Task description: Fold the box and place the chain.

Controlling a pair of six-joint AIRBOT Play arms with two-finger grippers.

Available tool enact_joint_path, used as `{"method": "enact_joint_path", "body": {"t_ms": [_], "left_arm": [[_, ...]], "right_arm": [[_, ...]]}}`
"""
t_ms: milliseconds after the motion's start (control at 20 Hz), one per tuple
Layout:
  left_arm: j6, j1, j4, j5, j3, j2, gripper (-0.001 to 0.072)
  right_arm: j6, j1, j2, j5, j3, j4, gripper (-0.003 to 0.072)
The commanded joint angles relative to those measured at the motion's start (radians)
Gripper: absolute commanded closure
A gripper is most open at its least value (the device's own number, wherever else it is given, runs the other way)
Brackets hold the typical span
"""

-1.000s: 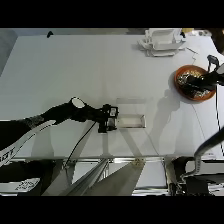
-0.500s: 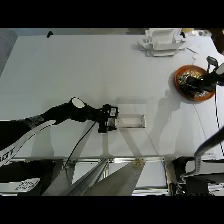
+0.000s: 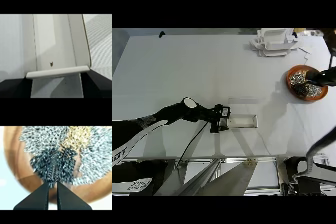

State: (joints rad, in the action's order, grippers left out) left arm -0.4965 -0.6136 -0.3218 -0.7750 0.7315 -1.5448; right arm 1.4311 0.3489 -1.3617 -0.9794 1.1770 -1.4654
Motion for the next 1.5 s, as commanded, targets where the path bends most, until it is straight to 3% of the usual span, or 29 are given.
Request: {"method": "enact_joint_path", "body": {"t_ms": [0,400,650,800,1100,1300,1450], "left_arm": [[0.000,0.001,0.000,0.000,0.000,0.000,0.0570],[0.000,0.001,0.000,0.000,0.000,0.000,0.0570],[0.000,0.001,0.000,0.000,0.000,0.000,0.0570],[0.000,0.001,0.000,0.000,0.000,0.000,0.0570],[0.000,0.001,0.000,0.000,0.000,0.000,0.0570],[0.000,0.001,0.000,0.000,0.000,0.000,0.0570],[0.000,0.001,0.000,0.000,0.000,0.000,0.0570]], "right_arm": [[-0.082,0.000,0.156,-0.110,0.001,0.008,0.0673],[-0.135,0.000,0.583,-0.296,0.000,0.265,0.0672],[-0.187,-0.012,0.751,-0.431,0.000,0.534,0.0672],[-0.186,-0.111,0.811,-0.452,0.000,0.607,0.0672],[-0.172,-0.401,0.829,-0.385,-0.033,0.633,0.0673],[-0.172,-0.572,0.827,-0.280,-0.146,0.579,0.0673],[-0.172,-0.622,0.818,-0.227,-0.216,0.551,0.0672]]}}
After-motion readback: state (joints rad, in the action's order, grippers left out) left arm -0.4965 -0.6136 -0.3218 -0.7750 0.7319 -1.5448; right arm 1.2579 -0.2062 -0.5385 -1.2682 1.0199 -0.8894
